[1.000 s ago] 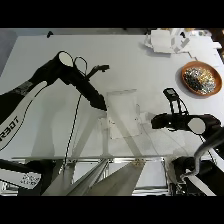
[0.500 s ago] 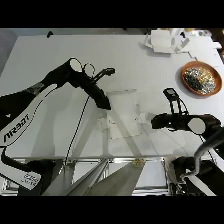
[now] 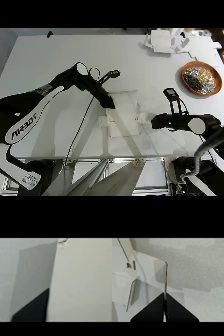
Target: Fold the box and place the chain.
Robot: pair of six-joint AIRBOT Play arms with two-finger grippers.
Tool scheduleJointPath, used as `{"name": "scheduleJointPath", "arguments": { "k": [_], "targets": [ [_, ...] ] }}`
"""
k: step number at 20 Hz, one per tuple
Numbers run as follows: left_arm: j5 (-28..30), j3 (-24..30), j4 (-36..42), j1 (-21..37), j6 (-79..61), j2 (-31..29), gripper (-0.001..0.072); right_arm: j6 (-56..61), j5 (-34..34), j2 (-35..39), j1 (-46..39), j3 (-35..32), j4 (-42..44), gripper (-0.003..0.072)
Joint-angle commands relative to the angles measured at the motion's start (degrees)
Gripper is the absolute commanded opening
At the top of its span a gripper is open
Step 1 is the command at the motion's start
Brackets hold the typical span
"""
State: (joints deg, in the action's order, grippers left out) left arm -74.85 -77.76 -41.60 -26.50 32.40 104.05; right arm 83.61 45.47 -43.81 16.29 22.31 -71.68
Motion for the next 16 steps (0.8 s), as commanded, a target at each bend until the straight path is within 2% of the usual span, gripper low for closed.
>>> {"name": "scheduleJointPath", "arguments": {
  "k": [1,4,5,7,9,11,13,14,16],
  "targets": [
    [0.6,0.0,0.9,-0.3,-1.5,0.2,0.0006,0.0,0.0,0.1,0.1,0.0,0.3,0.0021],
    [1.3,0.0,1.0,-0.4,-2.4,0.0,0.0003,0.0,0.4,0.1,0.1,0.6,1.9,0.0023],
    [1.4,0.0,1.3,-0.5,-3.2,-0.1,0.0003,0.0,1.4,0.1,0.1,1.5,1.9,0.0064],
    [2.3,0.0,1.1,-1.4,-4.4,-1.0,0.0,-0.5,5.3,0.1,0.1,5.1,1.0,0.0292],
    [3.8,0.0,-2.1,-2.8,-3.8,-3.0,-0.0003,-2.6,11.4,0.1,0.1,10.3,-1.0,0.0465],
    [3.7,0.4,-7.4,-4.3,-2.6,-5.9,-0.0005,-2.6,17.9,0.5,0.1,15.3,-4.3,0.0479],
    [5.4,3.7,-7.7,-6.1,-5.5,-10.0,-0.0006,-2.7,22.1,1.9,0.1,18.4,-6.5,0.0479],
    [9.0,6.8,-7.4,-7.4,-7.3,-12.7,-0.0006,-3.1,23.1,3.1,0.1,19.0,-6.8,0.0479],
    [21.3,14.4,-6.8,-9.5,-9.9,-17.9,-0.0004,-4.4,24.6,5.8,0.1,19.0,-6.6,0.0478]
  ]
}}
